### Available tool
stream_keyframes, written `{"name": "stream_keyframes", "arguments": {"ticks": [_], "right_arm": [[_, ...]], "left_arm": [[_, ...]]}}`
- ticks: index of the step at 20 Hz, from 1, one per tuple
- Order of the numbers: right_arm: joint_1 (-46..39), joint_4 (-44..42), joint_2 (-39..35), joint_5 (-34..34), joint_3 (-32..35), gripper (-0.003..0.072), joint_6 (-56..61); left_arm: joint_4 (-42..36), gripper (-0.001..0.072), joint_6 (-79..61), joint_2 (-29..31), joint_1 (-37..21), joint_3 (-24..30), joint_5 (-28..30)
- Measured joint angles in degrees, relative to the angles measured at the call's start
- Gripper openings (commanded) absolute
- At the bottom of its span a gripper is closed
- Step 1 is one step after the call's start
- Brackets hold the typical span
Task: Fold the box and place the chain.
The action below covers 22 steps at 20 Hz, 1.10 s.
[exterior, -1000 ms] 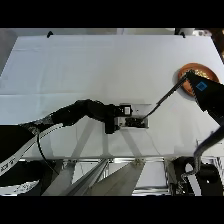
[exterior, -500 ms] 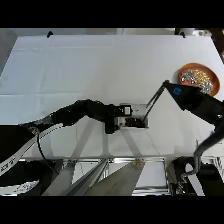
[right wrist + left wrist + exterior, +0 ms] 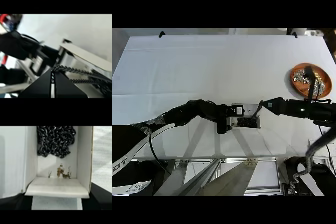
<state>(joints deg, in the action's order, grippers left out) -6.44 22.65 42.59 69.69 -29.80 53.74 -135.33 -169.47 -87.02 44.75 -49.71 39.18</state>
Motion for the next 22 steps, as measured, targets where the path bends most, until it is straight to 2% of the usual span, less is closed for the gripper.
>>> {"name": "stream_keyframes", "arguments": {"ticks": [3,8,15,18,20,22], "right_arm": [[0.0,6.4,2.95,1.03,0.0,0.0012,0.07],[3.5,11.1,8.04,0.63,0.0,0.0012,-0.04],[13.84,13.75,12.57,-8.79,0.0,0.0013,-0.2],[16.9,16.9,13.44,-13.94,0.02,0.0174,0.24],[18.43,19.28,13.9,-16.68,0.0,0.0206,1.18],[19.39,21.22,14.16,-18.58,0.0,0.0206,1.97]], "left_arm": [[0.0,0.0073,-0.02,0.0,0.0,0.0,0.0],[0.0,0.0073,-0.02,0.0,0.0,0.0,0.0],[-0.02,0.0073,-0.02,0.0,0.0,0.0,0.0],[0.0,0.0073,-0.02,0.0,0.0,0.0,0.0],[-0.02,0.0073,-0.02,0.0,0.0,0.0,0.0],[0.0,0.0073,-0.02,0.0,0.0,0.0,0.0]]}}
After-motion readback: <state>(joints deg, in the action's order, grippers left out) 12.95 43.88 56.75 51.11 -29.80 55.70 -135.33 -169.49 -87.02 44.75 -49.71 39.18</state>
